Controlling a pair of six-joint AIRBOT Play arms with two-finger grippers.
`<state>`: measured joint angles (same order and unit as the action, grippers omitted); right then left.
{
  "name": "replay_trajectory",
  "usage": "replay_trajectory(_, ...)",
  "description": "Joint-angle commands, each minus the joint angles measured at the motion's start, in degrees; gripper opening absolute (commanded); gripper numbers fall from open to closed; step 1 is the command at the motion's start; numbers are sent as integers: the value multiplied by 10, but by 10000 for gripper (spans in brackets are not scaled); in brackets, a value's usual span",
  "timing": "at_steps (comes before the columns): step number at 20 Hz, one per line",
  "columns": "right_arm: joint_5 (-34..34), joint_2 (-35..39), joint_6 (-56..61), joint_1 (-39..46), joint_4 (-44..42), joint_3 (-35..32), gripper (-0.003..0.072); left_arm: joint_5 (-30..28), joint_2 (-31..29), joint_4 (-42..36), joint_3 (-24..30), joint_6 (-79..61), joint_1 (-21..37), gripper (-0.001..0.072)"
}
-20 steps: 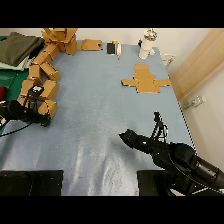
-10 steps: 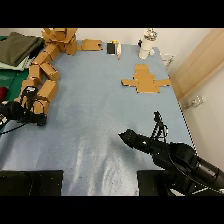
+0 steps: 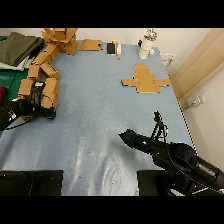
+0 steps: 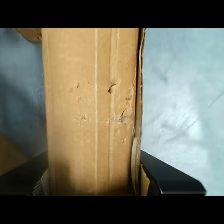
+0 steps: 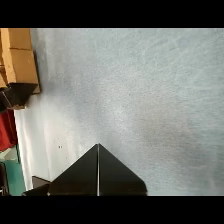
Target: Fold the box.
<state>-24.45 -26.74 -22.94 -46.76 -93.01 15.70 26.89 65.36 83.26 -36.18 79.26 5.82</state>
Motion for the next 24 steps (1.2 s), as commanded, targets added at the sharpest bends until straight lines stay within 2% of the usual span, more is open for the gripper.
replay_trajectory(1, 0, 0, 0, 0, 0, 1, 2, -45, 8, 3, -17, 2, 0, 543)
replay_trajectory(14, 0, 0, 0, 0, -9, 15, 3, -52, 117, 21, -91, 3, 17, 543)
replay_trajectory(20, 0, 0, 0, 0, -22, 15, 2, -42, 129, 20, -116, 3, 54, 544)
replay_trajectory(24, -1, 0, 0, 0, -22, 15, 2, -33, 129, 20, -116, 2, 56, 548)
